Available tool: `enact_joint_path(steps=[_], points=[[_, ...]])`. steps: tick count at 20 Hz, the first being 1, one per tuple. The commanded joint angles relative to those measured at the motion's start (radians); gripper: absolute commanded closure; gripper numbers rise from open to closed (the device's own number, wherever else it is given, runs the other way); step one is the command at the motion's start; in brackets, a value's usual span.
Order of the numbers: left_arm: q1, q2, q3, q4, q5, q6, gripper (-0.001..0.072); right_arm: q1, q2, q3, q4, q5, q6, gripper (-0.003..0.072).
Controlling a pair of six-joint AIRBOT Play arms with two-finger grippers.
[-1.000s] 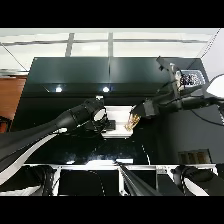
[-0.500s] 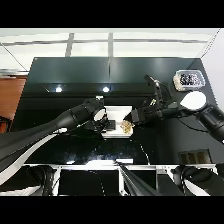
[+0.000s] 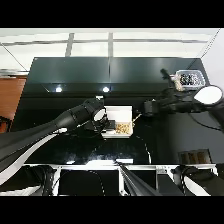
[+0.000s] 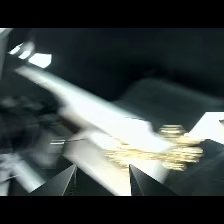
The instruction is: Fold the box and place the chain.
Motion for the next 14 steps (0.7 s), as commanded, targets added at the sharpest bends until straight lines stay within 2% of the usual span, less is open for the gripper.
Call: enact_joint_path(steps=[1,2,3,5,8,12,14], points=[[0.000,0.000,0.001,0.000,0.001,0.000,0.0679,-0.145,0.068,-0.044,-0.296,0.027,-0.023,0.0295],[0.000,0.000,0.001,0.000,0.001,0.001,0.0679,-0.153,0.077,-0.089,-0.356,-0.029,-0.023,0.0273],[0.000,0.000,0.001,0.000,0.001,0.000,0.0679,-0.154,0.075,-0.138,-0.383,-0.106,-0.024,-0.0029],[0.000,0.000,0.001,0.000,0.000,0.000,0.0679,-0.153,0.064,-0.222,-0.371,-0.312,-0.024,-0.0034],[0.000,0.000,0.001,0.000,0.000,0.000,0.0679,-0.134,-0.006,-0.260,-0.338,-0.561,-0.026,-0.0034],[0.000,0.000,0.001,0.000,0.001,0.000,0.0679,-0.009,-0.137,-0.259,-0.342,-0.801,-0.032,-0.0032],[0.000,0.000,0.001,0.000,0.001,0.000,0.0679,0.043,-0.189,-0.243,-0.341,-0.875,-0.004,-0.0029]])
